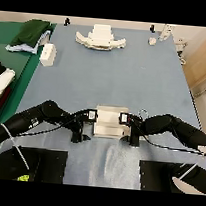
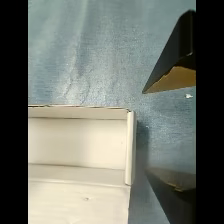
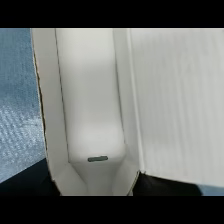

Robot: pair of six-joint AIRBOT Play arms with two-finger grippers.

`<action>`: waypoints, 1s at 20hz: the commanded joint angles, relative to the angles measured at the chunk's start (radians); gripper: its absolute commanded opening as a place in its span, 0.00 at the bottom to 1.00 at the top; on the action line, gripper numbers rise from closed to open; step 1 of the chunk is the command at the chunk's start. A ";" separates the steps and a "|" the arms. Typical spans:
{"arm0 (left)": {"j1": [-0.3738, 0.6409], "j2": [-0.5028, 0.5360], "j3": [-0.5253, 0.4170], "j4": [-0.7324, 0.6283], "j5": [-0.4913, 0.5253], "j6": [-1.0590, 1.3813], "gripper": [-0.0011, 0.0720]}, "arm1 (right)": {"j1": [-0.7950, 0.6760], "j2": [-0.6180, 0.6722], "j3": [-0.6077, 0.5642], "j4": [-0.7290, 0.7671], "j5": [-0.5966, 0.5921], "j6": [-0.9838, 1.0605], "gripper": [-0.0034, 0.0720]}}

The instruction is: Fold the box.

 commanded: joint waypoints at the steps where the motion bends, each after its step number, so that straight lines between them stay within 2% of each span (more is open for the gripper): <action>1: 0.002 -0.034 -0.020 -0.090 0.077 0.121 0.95 | 0.000 0.000 0.000 0.000 0.000 0.000 0.75; 5: 0.000 -0.048 -0.020 -0.157 0.079 0.199 0.95 | 0.000 0.000 0.000 0.000 0.000 0.000 0.75; 13: 0.000 -0.108 -0.018 -0.179 0.076 0.254 0.95 | 0.000 0.000 0.000 0.000 0.000 0.000 0.75; 20: -0.048 -0.181 0.010 -0.192 0.085 0.272 0.95 | 0.000 0.000 0.000 0.000 0.000 0.000 0.75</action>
